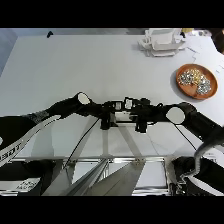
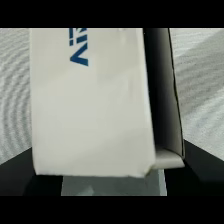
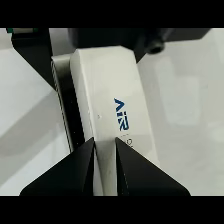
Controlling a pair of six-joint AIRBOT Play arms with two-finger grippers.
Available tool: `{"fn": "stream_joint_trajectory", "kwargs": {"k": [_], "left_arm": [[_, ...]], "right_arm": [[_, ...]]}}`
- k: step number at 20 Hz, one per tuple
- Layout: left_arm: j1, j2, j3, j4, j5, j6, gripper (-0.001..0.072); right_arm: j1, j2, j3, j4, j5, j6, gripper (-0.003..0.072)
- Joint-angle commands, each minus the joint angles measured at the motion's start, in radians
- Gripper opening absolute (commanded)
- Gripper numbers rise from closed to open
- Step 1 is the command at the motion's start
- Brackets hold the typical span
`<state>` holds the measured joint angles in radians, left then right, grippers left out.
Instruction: Fold the box and place the chain.
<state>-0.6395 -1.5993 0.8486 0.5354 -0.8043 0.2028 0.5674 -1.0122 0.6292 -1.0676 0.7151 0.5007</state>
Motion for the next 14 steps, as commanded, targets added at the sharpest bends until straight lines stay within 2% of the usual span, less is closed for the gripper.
{"fn": "stream_joint_trajectory", "kwargs": {"k": [1,3,4,5,9,10,14], "left_arm": [[0.0,0.001,0.0,-0.001,0.0,-0.002,0.0271],[0.0,0.001,0.0,-0.001,0.0,-0.002,0.0271],[0.0,0.001,0.0,-0.001,0.0,-0.002,0.0271],[0.0,0.001,0.0,-0.001,0.0,-0.002,0.0271],[0.0,0.001,0.0,-0.001,0.0,-0.002,0.0271],[0.0,0.001,0.0,-0.001,0.0,-0.002,0.0271],[0.0,0.001,0.0,-0.001,0.0,-0.002,0.0271]], "right_arm": [[0.0,-0.016,0.0,0.019,0.035,0.0,0.012],[0.0,-0.016,0.0,0.02,0.059,-0.003,0.014],[0.0,-0.016,0.0,0.02,0.078,-0.004,0.0215],[0.0,-0.016,0.0,0.02,0.095,-0.004,0.0245],[0.0,-0.015,0.0,0.02,0.14,-0.012,0.0296],[0.0,-0.015,0.0,0.021,0.147,-0.011,0.0343],[0.0,0.001,0.0,0.022,0.153,-0.011,0.0342]]}}
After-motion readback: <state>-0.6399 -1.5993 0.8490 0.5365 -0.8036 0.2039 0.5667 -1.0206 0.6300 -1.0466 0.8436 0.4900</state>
